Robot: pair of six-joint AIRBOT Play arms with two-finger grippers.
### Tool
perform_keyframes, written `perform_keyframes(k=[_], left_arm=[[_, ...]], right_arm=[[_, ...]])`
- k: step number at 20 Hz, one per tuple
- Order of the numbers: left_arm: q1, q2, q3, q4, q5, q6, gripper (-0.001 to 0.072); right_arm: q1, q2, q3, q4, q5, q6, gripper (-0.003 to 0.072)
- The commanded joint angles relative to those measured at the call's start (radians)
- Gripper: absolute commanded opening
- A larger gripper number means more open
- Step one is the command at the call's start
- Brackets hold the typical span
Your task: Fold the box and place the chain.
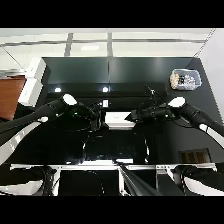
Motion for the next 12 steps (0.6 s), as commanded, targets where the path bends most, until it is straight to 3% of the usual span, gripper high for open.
perform_keyframes(k=[1,6,7,8,12], left_arm=[[0.0,0.0,0.0,-0.006,-0.009,-0.002,0.034],[0.002,0.002,0.01,-0.007,-0.004,-0.088,0.0347],[0.002,0.003,0.016,0.004,-0.006,-0.087,0.0476],[0.002,0.008,0.023,0.029,-0.002,-0.088,0.072],[0.004,0.09,0.059,0.189,-0.036,-0.138,0.0716]], right_arm=[[-0.004,0.013,0.03,-0.029,0.043,-0.002,0.0017],[-0.126,0.171,0.15,-0.246,0.226,0.091,0.0017],[-0.164,0.217,0.148,-0.318,0.261,0.124,0.0017],[-0.195,0.259,0.145,-0.397,0.288,0.168,0.0017],[-0.306,0.404,0.114,-0.583,0.378,0.254,0.0017]])
